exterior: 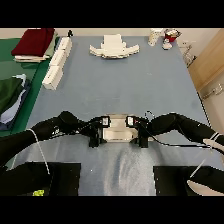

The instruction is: Fold the box.

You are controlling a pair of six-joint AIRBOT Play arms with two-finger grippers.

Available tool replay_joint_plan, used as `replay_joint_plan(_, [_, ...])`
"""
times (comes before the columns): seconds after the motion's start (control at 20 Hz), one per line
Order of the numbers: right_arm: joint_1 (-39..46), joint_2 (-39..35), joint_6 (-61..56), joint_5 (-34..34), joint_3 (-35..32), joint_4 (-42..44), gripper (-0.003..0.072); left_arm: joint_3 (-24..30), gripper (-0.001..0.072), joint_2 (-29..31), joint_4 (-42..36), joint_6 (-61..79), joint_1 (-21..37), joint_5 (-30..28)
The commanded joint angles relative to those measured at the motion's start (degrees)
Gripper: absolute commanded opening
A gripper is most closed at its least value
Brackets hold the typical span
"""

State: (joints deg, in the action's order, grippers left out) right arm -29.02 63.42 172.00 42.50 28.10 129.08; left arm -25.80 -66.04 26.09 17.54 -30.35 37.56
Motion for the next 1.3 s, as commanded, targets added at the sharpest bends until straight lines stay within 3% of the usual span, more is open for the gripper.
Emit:
replay_joint_plan(0.0, [-0.04,0.0,-0.07,0.04,0.04,0.35,0.054,-0.04,0.0531,-0.02,0.02,0.0,0.0,0.07])
replay_joint_plan(0.1, [-0.02,-0.81,-2.32,1.64,0.87,-2.08,0.0715,-0.04,0.0531,-0.02,0.02,0.0,0.0,0.04])
replay_joint_plan(0.45, [-0.02,-11.04,-32.24,15.52,2.82,-21.77,0.0705,-0.02,0.0531,-0.02,0.02,0.0,0.0,0.04])
replay_joint_plan(0.5, [-0.02,-12.87,-39.95,16.96,3.02,-22.71,0.0667,-0.04,0.0531,-0.02,0.02,0.0,0.0,0.04])
replay_joint_plan(0.6, [-0.02,-15.93,-62.18,20.04,4.37,-20.94,0.032,-0.04,0.053,-0.02,0.04,0.0,0.0,0.07])
replay_joint_plan(0.65, [-0.02,-16.68,-71.89,21.11,4.85,-16.28,0.0216,-0.04,0.0531,-0.02,0.02,0.0,0.0,0.04])
replay_joint_plan(0.75, [-0.66,-15.91,-76.28,18.53,4.17,1.11,0.0217,-0.04,0.0531,-0.02,0.02,-0.02,0.0,0.04])
replay_joint_plan(0.85, [-5.03,-13.86,-77.09,4.24,3.93,14.16,0.0217,-0.02,0.0531,-0.02,0.02,-0.02,0.0,0.04])
replay_joint_plan(0.95, [-8.81,-11.72,-78.09,-8.37,5.7,13.03,0.0194,-0.04,0.053,-0.02,0.02,0.0,0.0,0.04])
replay_joint_plan(1.0, [-8.61,-10.47,-78.16,-11.15,6.51,12.37,0.0146,-0.04,0.0531,-0.02,0.02,0.0,0.0,0.07])
replay_joint_plan(1.25, [-1.25,-1.95,-78.6,-10.67,8.9,12.35,0.0141,-0.04,0.0531,-0.02,0.02,0.0,0.0,0.04])
